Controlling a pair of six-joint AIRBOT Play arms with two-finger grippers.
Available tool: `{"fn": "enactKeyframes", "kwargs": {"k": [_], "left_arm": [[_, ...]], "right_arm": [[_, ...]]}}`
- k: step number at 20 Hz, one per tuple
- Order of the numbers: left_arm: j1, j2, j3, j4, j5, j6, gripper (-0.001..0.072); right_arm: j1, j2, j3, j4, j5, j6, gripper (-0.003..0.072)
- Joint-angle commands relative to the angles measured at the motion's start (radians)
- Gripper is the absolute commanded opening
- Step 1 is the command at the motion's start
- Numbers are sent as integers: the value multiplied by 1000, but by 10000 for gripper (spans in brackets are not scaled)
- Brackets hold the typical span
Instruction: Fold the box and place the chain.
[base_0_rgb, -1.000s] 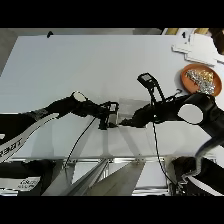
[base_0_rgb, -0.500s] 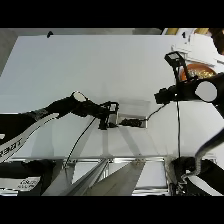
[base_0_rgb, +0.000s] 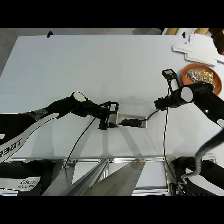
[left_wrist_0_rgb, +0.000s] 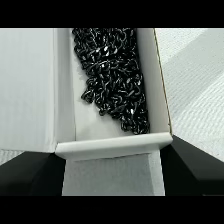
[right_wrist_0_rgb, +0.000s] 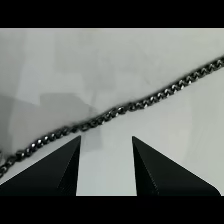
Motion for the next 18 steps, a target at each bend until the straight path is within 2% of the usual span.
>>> {"fn": "enactKeyframes", "kwargs": {"k": [1, 8, 9, 11, 15, 17, 18], "left_arm": [[1, 0, 1, 0, 1, 0, 207], [1, 0, 1, 0, 0, 0, 207], [1, 0, 1, 0, 0, 0, 207], [1, 0, 1, 0, 0, 0, 207], [1, 0, 1, 0, 0, 0, 207], [1, 0, 1, 0, 0, 0, 207], [1, 0, 1, 0, 0, 0, 207]], "right_arm": [[-3, -50, -13, -3, -34, 5, 353], [-3, -131, -13, -3, -44, 30, 316], [-3, -140, -13, -3, -45, 30, 273], [-3, -142, -13, -2, -52, 30, 81], [-3, -142, -13, -2, -56, 30, 87], [-3, -142, -13, -2, -57, 30, 218], [-3, -142, -13, -3, -57, 29, 233]]}}
